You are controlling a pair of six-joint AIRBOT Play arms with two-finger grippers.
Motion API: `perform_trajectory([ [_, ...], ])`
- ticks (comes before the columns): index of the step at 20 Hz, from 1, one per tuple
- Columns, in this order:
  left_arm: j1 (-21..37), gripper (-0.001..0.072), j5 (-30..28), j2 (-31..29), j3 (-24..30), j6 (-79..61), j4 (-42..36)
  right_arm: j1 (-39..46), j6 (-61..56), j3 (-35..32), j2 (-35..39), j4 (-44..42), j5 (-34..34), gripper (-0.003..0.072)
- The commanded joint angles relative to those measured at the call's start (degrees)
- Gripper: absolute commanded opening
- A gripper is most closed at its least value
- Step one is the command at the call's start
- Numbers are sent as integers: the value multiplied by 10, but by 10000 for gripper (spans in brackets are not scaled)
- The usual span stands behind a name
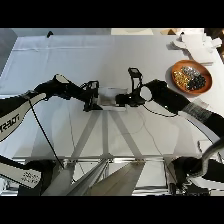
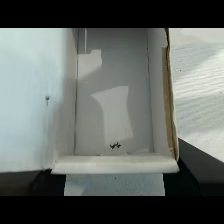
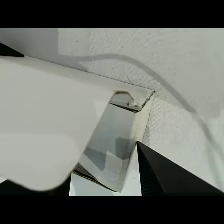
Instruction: Fold the box and place the chain.
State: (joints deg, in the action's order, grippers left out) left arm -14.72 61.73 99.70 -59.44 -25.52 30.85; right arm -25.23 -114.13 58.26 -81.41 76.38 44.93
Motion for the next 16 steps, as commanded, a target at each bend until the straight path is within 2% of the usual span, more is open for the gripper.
perform_trajectory([
  [1, 0, 211, 0, 0, 0, 0, 0, -1, 0, 0, 0, 3, -8, 386],
  [5, 0, 211, 0, 0, 0, 0, 0, -8, -26, 0, -6, 66, -7, 354],
  [11, 0, 211, 0, 0, 0, 0, 0, -23, -32, 0, -27, 79, 1, 354],
  [16, 0, 211, 0, 0, 0, 0, 0, -23, -79, 1, -27, 145, 61, 354],
])
